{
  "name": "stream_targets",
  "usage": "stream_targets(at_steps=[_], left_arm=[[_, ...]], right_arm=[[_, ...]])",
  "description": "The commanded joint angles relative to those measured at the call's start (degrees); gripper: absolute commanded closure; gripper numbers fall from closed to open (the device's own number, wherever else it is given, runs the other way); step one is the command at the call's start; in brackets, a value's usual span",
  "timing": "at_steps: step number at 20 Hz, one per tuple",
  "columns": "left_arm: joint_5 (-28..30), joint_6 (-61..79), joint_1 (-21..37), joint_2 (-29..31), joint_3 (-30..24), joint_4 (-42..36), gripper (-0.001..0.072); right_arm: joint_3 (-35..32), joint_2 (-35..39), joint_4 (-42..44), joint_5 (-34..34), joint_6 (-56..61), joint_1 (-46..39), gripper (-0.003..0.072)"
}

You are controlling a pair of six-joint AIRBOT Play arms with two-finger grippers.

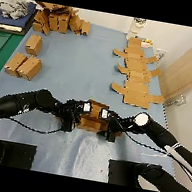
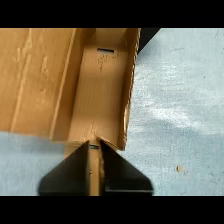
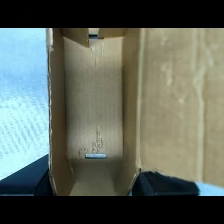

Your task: Fold the box.

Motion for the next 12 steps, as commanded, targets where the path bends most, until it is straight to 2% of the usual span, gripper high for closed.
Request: stream_targets(at_steps=[1,12], left_arm=[[-0.63,4.85,-1.31,-1.03,0.02,-1.64,0.0697],[-0.28,5.03,-1.46,-1.42,0.00,-3.28,0.0693]], right_arm=[[0.02,0.02,0.02,-0.26,0.02,0.00,0.0173],[0.02,0.02,0.00,0.02,0.02,0.00,0.0173]])
